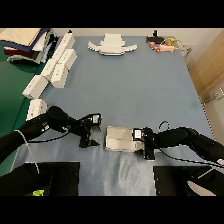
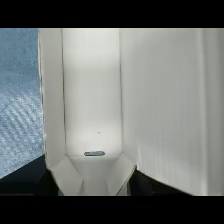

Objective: Fold the box.

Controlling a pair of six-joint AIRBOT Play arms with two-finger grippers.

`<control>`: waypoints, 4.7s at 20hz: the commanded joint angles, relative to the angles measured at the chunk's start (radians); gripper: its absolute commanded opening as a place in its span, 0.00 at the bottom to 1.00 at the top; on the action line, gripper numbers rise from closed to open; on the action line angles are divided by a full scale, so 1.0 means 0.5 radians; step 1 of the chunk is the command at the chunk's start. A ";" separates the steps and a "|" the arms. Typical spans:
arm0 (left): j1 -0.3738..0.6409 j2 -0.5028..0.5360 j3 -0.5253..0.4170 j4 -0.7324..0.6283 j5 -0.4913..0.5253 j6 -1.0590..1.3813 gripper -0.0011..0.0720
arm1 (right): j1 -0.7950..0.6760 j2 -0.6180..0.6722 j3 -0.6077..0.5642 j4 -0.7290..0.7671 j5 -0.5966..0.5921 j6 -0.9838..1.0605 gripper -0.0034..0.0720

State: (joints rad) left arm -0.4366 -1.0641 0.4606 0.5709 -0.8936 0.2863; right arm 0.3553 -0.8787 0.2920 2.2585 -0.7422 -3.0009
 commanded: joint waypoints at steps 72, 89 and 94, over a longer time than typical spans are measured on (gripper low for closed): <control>-0.536 -0.021 -0.061 -0.170 0.457 -0.156 0.63 | -0.002 0.002 0.000 0.000 0.000 0.000 0.66; -0.536 -0.071 -0.065 -0.199 0.465 -0.156 0.82 | -0.002 0.002 0.000 -0.006 0.001 0.001 0.66; -0.536 -0.128 -0.061 -0.200 0.504 -0.156 0.82 | -0.002 0.002 0.000 -0.006 0.001 0.000 0.66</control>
State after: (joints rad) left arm -0.7055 -1.1187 0.4290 0.4671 -0.6579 0.2089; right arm 0.3542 -0.8780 0.2924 2.2551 -0.7418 -3.0013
